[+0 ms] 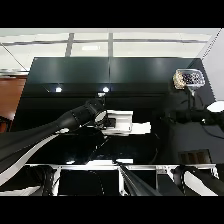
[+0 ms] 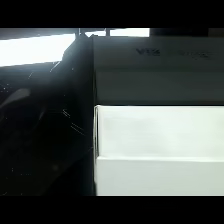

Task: Fold the box and place the chain.

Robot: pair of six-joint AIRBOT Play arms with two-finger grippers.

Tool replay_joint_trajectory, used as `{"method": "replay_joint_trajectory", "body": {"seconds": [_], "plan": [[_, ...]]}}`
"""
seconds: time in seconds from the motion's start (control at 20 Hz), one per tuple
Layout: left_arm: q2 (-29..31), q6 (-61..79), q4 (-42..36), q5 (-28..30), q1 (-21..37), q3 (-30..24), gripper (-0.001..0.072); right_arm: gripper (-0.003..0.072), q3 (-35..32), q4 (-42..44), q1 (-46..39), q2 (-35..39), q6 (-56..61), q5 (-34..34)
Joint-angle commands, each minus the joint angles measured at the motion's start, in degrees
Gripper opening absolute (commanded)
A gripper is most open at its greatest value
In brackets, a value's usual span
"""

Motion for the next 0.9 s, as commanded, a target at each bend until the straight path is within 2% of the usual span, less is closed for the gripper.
{"method": "replay_joint_trajectory", "body": {"seconds": [0.0,0.2,0.4,0.45,0.5,0.55,0.7,0.85], "plan": [[0.0,0.02,0.04,0.28,0.02,0.02,0.0026,0.0016,-4.66,0.87,2.43,-4.68,6.03,0.76],[0.0,0.02,0.02,0.2,0.02,0.02,0.0026,0.0016,-4.0,14.43,13.46,-9.57,-2.14,1.05],[0.0,0.02,0.02,0.17,0.02,0.02,0.0026,0.0019,0.02,14.45,17.14,-9.64,-2.56,1.79],[0.0,0.02,0.04,0.17,0.02,0.02,0.0026,0.0085,1.62,14.47,16.98,-9.64,-2.54,3.1],[0.0,0.02,0.02,0.17,0.02,0.02,0.0026,0.032,3.13,14.4,17.0,-9.64,-2.56,4.81],[0.0,0.02,0.02,0.15,0.02,0.02,0.0026,0.0468,4.46,14.45,17.0,-9.64,-2.54,6.73],[0.0,0.02,0.02,0.15,0.02,0.02,0.0026,0.0483,5.9,14.88,17.33,-9.64,-2.29,10.62],[0.0,0.02,0.02,0.13,0.02,0.02,0.0026,0.0481,5.92,14.93,18.86,-9.64,-1.25,10.14]]}}
